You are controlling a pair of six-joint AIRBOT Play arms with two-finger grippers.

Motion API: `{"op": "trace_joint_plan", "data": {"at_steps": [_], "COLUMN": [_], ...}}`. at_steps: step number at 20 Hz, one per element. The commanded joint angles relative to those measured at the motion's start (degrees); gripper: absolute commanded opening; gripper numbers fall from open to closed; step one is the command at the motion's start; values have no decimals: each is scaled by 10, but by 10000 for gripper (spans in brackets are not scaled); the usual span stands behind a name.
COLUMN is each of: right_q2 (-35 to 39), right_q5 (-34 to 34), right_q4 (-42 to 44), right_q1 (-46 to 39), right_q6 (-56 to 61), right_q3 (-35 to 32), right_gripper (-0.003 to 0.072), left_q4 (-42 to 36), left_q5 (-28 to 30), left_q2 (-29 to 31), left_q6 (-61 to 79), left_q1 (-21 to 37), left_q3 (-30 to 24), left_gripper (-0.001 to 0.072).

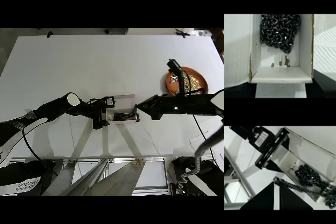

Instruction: Fold the box and place the chain.

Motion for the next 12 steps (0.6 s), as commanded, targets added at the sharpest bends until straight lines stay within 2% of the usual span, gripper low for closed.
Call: {"op": "trace_joint_plan", "data": {"at_steps": [1, 7, 12], "right_q2": [-36, -173, -258], "right_q5": [-72, -118, -158], "right_q4": [8, 10, 13], "right_q1": [65, 97, 119], "right_q6": [-4, -4, -4], "right_q3": [0, 0, 0], "right_gripper": [8, 9, 10], "left_q4": [0, 0, 0], "left_q5": [0, 0, 0], "left_q2": [0, 0, 0], "left_q6": [0, 0, 0], "left_q1": [0, 0, 0], "left_q3": [0, 0, 0], "left_gripper": [392, 392, 392]}}
